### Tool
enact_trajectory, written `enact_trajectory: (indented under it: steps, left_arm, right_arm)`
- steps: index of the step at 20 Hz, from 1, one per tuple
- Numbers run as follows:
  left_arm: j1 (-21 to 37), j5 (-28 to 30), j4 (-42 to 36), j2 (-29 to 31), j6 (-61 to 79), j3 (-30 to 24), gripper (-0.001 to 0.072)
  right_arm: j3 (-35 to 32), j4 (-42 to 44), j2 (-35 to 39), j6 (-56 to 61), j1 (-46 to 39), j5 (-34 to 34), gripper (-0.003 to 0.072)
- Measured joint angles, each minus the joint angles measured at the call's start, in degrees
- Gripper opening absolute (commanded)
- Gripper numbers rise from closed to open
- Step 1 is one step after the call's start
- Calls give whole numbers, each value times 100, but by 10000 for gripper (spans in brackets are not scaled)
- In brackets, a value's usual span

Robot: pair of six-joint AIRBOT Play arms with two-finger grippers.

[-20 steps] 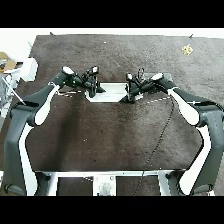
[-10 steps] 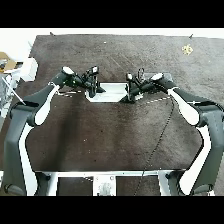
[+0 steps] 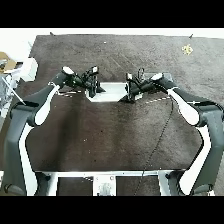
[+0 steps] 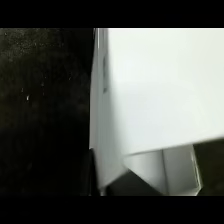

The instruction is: Fold the box and place the chain.

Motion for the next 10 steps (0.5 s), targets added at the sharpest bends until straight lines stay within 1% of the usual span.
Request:
enact_trajectory:
  steps: [5, 10]
  left_arm:
    - [48, -79, -144, 85, -205, 48, 382]
    - [343, -363, -275, 529, -437, 74, 382]
  right_arm:
    - [4, -7, -2, 2, -4, -33, 445]
    - [7, -33, -2, -17, -4, 20, 445]
